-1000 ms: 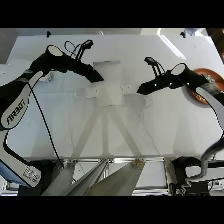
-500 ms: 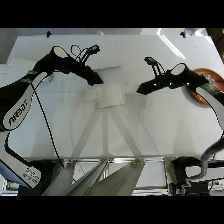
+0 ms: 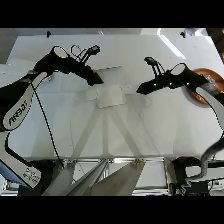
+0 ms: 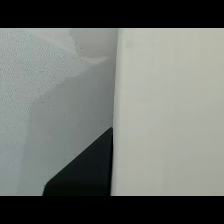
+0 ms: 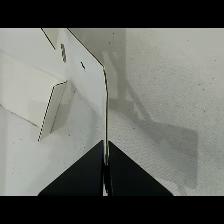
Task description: Fold the box and place the chain.
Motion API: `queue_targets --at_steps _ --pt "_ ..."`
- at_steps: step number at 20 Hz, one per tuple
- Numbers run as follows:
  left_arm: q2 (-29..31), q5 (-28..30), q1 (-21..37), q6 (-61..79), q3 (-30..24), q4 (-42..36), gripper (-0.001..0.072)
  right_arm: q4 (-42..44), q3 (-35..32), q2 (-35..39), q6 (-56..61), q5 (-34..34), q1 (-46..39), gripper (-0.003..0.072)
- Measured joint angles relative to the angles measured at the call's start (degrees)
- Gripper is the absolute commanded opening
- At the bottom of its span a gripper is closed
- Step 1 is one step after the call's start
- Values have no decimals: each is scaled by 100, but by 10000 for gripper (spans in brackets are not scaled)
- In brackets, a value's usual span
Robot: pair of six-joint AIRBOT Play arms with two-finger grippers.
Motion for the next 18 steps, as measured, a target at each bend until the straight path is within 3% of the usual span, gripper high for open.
queue_targets --at_steps 13,16,18 --pt "0 -22 0 15 0 2 10 15 0 0 4 -24 0 11" --pt "-4 -33 0 0 0 133 10 15 -2 0 46 -50 0 142" --pt "0 -28 -2 0 0 28 10 26 0 7 50 -31 0 278"
